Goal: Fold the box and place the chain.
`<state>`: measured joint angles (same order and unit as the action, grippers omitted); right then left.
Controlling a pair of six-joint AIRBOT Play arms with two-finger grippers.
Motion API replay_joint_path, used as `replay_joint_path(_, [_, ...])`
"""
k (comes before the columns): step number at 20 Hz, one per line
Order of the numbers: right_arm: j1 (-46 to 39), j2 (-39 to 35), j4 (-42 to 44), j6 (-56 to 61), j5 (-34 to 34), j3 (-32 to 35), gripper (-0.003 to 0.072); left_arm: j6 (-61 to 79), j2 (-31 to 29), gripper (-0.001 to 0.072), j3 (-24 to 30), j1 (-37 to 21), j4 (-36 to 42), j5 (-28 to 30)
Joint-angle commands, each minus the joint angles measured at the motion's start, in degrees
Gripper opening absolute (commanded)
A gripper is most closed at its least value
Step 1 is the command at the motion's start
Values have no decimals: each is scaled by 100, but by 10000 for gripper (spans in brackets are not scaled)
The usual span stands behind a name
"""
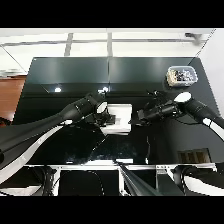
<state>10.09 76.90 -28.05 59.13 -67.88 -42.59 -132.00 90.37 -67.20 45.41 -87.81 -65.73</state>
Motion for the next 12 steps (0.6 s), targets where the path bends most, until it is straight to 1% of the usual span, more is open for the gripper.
replay_joint_path(1, [380, 4, -754, 667, 321, -330, 299, 0, 4, 30, -7, -4, 4, 74])
replay_joint_path(4, [632, 4, -1272, 1137, 393, -538, 299, 0, 4, 30, -7, -4, 4, 101])
replay_joint_path(8, [1102, 4, -1832, 1860, 863, -551, 299, 0, 4, 30, -7, -4, 4, 101])
replay_joint_path(10, [1370, 4, -2402, 2433, 1032, -601, 299, 0, 4, 30, -7, -4, 4, 101])
replay_joint_path(12, [1585, 4, -2949, 2924, 1056, -710, 299, 0, 4, 30, -7, -4, 4, 101])
